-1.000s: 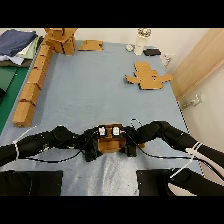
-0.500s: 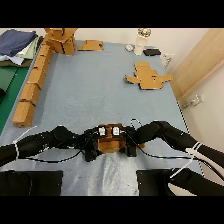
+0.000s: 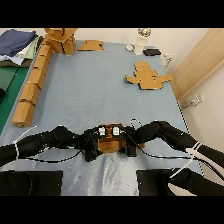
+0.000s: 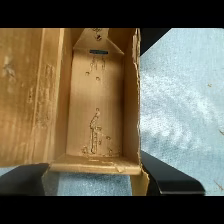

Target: Fold the box.

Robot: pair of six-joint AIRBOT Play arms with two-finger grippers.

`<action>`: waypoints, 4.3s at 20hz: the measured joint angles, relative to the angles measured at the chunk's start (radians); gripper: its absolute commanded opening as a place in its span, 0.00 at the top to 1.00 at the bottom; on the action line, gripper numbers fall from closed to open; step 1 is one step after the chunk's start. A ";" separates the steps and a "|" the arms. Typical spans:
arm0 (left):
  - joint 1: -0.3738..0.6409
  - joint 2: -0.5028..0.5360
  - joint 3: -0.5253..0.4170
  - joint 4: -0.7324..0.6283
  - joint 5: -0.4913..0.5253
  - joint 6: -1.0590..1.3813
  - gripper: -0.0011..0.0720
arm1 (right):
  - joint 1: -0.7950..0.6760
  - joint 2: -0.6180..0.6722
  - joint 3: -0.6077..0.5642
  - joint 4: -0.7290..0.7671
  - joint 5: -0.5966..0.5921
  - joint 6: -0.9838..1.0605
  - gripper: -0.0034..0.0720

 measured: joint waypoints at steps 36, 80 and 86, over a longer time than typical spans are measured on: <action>0.000 0.000 0.000 0.000 0.000 0.000 0.34 | -0.021 0.318 0.121 -0.294 -0.439 0.945 0.02; 0.062 0.092 -0.069 0.150 -0.043 0.030 0.34 | -0.019 0.392 0.111 -0.044 -0.321 1.353 0.95; 0.062 0.092 -0.069 0.152 -0.043 0.032 0.34 | 0.032 0.269 0.121 0.093 -0.090 1.445 0.95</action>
